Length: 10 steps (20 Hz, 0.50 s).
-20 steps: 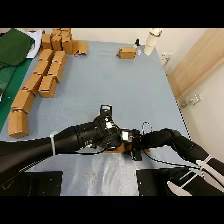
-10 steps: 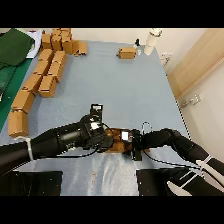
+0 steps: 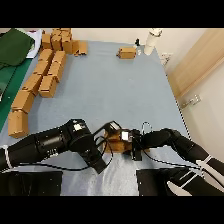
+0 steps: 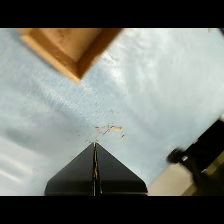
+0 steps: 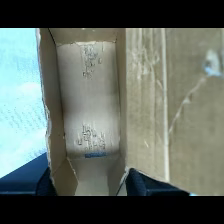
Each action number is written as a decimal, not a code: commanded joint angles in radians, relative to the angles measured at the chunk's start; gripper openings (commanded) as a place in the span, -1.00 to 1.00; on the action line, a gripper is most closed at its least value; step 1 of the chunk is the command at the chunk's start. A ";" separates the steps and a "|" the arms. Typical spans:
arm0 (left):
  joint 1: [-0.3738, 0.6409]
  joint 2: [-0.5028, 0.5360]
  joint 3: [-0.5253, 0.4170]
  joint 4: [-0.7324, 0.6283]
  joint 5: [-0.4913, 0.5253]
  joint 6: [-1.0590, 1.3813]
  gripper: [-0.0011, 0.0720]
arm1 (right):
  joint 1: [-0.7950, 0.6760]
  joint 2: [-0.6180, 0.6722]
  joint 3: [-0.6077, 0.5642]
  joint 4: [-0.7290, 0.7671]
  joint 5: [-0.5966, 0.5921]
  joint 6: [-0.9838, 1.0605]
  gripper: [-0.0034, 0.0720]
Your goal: Fold the box.
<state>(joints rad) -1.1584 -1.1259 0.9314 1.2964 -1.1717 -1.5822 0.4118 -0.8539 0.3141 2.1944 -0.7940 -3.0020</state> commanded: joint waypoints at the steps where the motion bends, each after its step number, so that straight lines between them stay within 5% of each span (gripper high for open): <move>1: 0.003 0.005 -0.034 0.063 0.003 0.389 -0.94 | 0.001 0.000 0.000 0.000 0.000 0.000 0.41; 4: 0.099 0.084 -0.117 0.010 0.140 0.611 -0.94 | 0.001 0.000 0.000 0.000 0.000 0.000 0.41; 8: 0.331 0.320 -0.415 -0.291 0.494 1.078 -0.94 | 0.001 0.000 0.000 0.000 0.000 0.000 0.41; 10: 0.437 0.351 -0.515 -0.390 0.498 1.191 -0.94 | 0.001 0.000 0.000 0.000 0.000 0.000 0.40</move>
<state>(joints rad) -0.8558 -0.8597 0.5648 1.0866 -0.8074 -0.6800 0.4118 -0.8539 0.3141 2.1944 -0.7940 -3.0020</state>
